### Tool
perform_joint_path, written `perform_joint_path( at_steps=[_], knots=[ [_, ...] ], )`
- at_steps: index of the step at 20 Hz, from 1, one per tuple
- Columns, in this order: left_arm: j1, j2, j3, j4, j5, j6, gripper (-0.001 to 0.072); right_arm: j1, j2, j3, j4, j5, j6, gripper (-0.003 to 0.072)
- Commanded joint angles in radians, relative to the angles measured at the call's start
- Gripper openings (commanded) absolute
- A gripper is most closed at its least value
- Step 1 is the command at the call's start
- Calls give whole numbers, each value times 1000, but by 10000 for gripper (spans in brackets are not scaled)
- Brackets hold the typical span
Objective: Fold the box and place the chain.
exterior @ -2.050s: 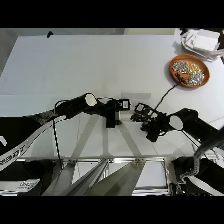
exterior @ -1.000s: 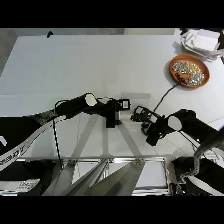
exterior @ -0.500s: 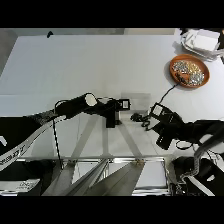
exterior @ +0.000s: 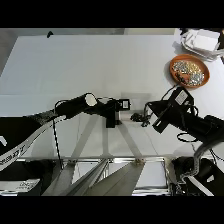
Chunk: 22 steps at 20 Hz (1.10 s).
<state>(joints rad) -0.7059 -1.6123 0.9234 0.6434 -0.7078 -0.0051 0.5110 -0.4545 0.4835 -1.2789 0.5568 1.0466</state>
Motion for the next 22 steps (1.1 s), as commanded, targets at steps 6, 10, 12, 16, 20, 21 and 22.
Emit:
perform_joint_path(
  at_steps=[6,10,12,16,20,21,22],
  knots=[
    [0,0,0,0,0,0,210,0,-271,0,33,4,-1,12],
    [0,0,0,0,0,0,210,0,-378,0,32,67,-1,16],
    [0,0,0,0,0,0,210,0,-389,0,29,92,-1,124],
    [0,0,0,0,0,0,210,0,-350,13,-55,127,1,282],
    [0,0,0,0,0,0,210,-13,-262,24,-195,341,3,280],
    [0,0,0,0,0,0,210,-34,-250,24,-210,402,2,278],
    [0,0,0,0,0,0,210,-64,-244,23,-217,461,-3,271]
  ],
)
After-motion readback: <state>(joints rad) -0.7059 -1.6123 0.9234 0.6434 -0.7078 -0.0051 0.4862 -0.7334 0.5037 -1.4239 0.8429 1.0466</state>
